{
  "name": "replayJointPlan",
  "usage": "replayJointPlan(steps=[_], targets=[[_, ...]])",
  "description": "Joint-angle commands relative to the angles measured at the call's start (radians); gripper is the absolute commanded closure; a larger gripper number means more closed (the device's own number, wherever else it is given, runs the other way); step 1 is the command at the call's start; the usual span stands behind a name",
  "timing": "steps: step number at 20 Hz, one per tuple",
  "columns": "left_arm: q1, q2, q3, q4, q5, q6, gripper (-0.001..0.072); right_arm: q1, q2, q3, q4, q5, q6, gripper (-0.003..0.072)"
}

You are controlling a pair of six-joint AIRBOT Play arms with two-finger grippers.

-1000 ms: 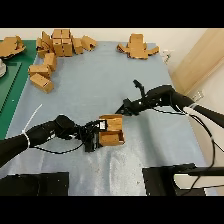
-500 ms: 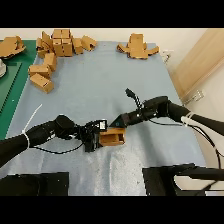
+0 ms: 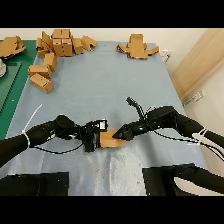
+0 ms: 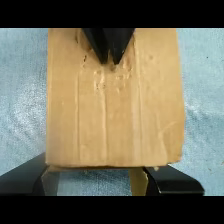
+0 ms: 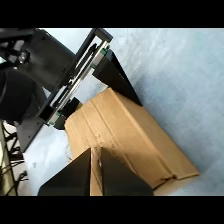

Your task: Fold the box.

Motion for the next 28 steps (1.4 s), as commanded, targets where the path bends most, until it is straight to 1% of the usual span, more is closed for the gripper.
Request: replayJointPlan(steps=[1, 4, 5, 7, 9, 12, 13, 14, 15, 16, 20, 24, 28], targets=[[0.0, 0.0, 0.001, 0.0, 0.0, 0.0, 0.0285, 0.017, 0.022, 0.04, -0.058, 0.033, -0.032, 0.0578], [0.0, 0.0, 0.001, 0.0, 0.001, 0.0, 0.0286, 0.071, 0.045, 0.085, -0.125, 0.038, -0.031, 0.0578], [0.0, 0.0, 0.001, 0.0, 0.0, 0.0, 0.0286, 0.098, 0.057, 0.085, -0.138, 0.055, -0.032, 0.0578], [0.0, 0.0, 0.001, 0.0, 0.0, 0.0, 0.0286, 0.161, 0.082, 0.085, -0.225, 0.113, -0.032, 0.0579], [0.0, 0.0, 0.001, 0.0, 0.0, 0.0, 0.0286, 0.253, 0.112, 0.085, -0.368, 0.183, -0.008, 0.0579], [0.0, 0.0, 0.001, 0.0, 0.0, 0.0, 0.0286, 0.376, 0.123, 0.084, -0.663, 0.271, 0.075, 0.058], [0.0, 0.0, 0.001, 0.0, 0.0, 0.0, 0.0286, 0.405, 0.123, 0.082, -0.734, 0.295, 0.078, 0.0578], [0.0, 0.0, 0.001, 0.0, 0.0, 0.0, 0.0286, 0.425, 0.124, 0.083, -0.771, 0.315, 0.077, 0.0558], [0.0, 0.0, 0.001, 0.0, 0.0, 0.0, 0.0286, 0.442, 0.125, 0.083, -0.797, 0.335, 0.077, 0.0476], [0.0, 0.0, 0.001, 0.0, 0.0, 0.0, 0.0286, 0.452, 0.126, 0.085, -0.813, 0.343, 0.076, 0.0444], [0.0, 0.0, 0.001, 0.0, 0.0, 0.0, 0.0286, 0.508, 0.139, 0.093, -0.858, 0.336, 0.074, 0.0435], [0.0, 0.0, 0.001, 0.0, 0.0, 0.0, 0.0286, 0.576, 0.212, 0.093, -0.874, 0.303, 0.111, 0.0435], [0.0, 0.0, 0.001, 0.0, 0.0, 0.0, 0.0286, 0.585, 0.226, 0.093, -0.904, 0.299, 0.114, 0.0435]])
